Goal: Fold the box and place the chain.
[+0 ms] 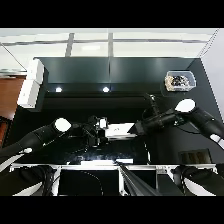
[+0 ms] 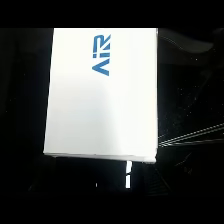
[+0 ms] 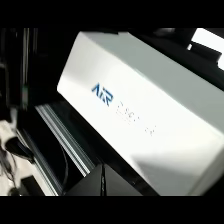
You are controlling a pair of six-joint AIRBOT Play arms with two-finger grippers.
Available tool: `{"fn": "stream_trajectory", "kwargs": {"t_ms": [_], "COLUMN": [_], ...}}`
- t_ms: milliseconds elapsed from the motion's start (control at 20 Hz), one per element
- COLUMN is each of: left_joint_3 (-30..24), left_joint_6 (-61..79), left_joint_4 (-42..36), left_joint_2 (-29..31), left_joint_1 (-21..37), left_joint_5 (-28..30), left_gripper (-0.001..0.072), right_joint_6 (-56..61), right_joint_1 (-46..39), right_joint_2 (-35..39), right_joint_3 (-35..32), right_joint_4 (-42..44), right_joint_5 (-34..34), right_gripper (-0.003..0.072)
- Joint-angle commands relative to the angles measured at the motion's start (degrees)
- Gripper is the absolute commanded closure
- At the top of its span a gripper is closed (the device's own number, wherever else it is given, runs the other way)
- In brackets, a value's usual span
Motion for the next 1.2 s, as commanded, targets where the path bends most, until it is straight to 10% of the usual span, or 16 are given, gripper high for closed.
{"fn": "stream_trajectory", "kwargs": {"t_ms": [0, 550, 900, 950, 1000, 1150], "left_joint_3": [0.0, 0.0, 0.0, 0.0, 0.0, 0.1], "left_joint_6": [0.0, 0.0, -1.6, -1.7, -1.7, -9.1], "left_joint_4": [0.0, 0.0, 0.1, 0.1, 0.3, 8.4], "left_joint_2": [0.0, 0.0, 0.2, 0.3, 0.8, 6.3], "left_joint_1": [0.0, 0.0, 0.0, 0.0, 0.1, 0.1], "left_joint_5": [0.0, 0.1, -0.5, -0.1, 0.1, 0.0], "left_gripper": [0.0378, 0.0378, 0.0375, 0.0297, 0.0059, 0.0001], "right_joint_6": [0.9, 0.8, 0.0, 0.3, 1.0, 1.9], "right_joint_1": [2.8, 3.2, -4.3, -6.5, -9.2, -17.4], "right_joint_2": [-4.6, -9.3, -2.4, -0.4, 1.8, 7.8], "right_joint_3": [-0.6, -0.5, 8.0, 9.4, 10.9, 12.5], "right_joint_4": [5.3, 1.5, 1.1, 0.8, 0.2, -1.7], "right_joint_5": [-4.7, -7.6, 2.6, 3.2, 4.4, 9.5], "right_gripper": [0.0674, 0.0675, 0.0676, 0.0676, 0.0676, 0.0675]}}
